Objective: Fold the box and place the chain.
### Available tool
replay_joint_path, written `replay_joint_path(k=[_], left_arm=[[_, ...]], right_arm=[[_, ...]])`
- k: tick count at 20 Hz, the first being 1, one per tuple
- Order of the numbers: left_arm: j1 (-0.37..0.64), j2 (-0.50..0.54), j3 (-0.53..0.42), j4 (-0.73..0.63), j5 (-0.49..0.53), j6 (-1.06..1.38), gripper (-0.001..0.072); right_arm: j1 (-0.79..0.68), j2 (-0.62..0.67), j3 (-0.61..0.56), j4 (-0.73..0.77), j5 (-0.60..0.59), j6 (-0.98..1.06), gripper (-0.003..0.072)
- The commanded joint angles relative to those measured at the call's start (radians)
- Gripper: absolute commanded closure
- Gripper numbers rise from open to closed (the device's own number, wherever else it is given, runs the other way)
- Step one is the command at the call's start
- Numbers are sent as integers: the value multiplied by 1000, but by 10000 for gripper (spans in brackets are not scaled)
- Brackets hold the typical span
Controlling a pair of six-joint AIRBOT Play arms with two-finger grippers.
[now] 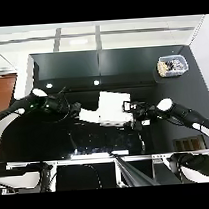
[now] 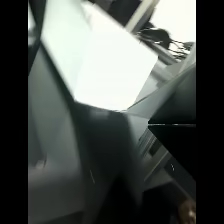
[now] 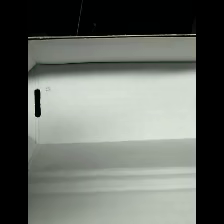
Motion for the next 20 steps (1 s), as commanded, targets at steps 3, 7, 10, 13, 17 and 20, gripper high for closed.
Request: replay_joint_path(k=[3,7,10,13,17,20], left_arm=[[-28,-21,106,-32,-166,71,239],[-74,-21,118,-32,-111,71,214],[-129,-21,120,-28,-64,49,214],[-173,-21,148,15,-52,-27,215],[-214,-20,209,99,-11,-142,215],[-252,-20,246,171,10,-228,215]], right_arm=[[0,0,0,0,0,0,678],[0,0,0,0,0,0,678],[0,0,0,0,0,0,678],[0,0,0,0,0,0,678],[0,0,0,0,0,0,678],[0,0,0,0,0,0,678]])
